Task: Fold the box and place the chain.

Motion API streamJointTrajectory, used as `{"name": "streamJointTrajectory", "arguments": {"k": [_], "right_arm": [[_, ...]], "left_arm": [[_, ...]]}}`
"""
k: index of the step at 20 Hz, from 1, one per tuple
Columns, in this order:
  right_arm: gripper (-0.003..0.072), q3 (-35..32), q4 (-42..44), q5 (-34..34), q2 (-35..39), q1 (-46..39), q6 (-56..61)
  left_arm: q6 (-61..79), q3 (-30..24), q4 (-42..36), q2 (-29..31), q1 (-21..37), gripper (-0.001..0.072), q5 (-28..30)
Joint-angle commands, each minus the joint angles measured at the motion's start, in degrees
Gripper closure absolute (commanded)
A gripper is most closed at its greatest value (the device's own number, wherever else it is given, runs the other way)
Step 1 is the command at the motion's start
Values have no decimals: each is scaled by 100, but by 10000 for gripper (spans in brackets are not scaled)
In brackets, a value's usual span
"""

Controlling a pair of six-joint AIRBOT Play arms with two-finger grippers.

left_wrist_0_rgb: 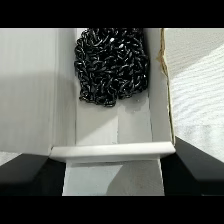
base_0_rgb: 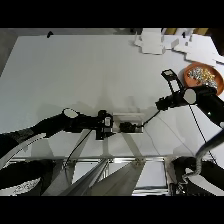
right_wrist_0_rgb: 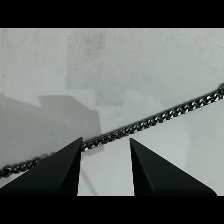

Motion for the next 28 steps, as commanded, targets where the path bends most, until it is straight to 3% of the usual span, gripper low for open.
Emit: {"name": "streamJointTrajectory", "arguments": {"k": [1,18,22,24,28], "right_arm": [[344,-4,-13,-31,-15,-2,0],[352,-4,-11,162,-992,-2,4],[464,-4,-11,229,-992,-2,4],[651,-4,-11,289,-986,-2,-7],[667,-4,-15,297,-647,-2,-33]], "left_arm": [[2,-2,0,2,0,698,0],[2,-2,0,2,0,698,0],[2,-2,0,2,0,698,0],[2,-2,0,2,0,698,0],[2,-2,0,2,0,698,0]]}}
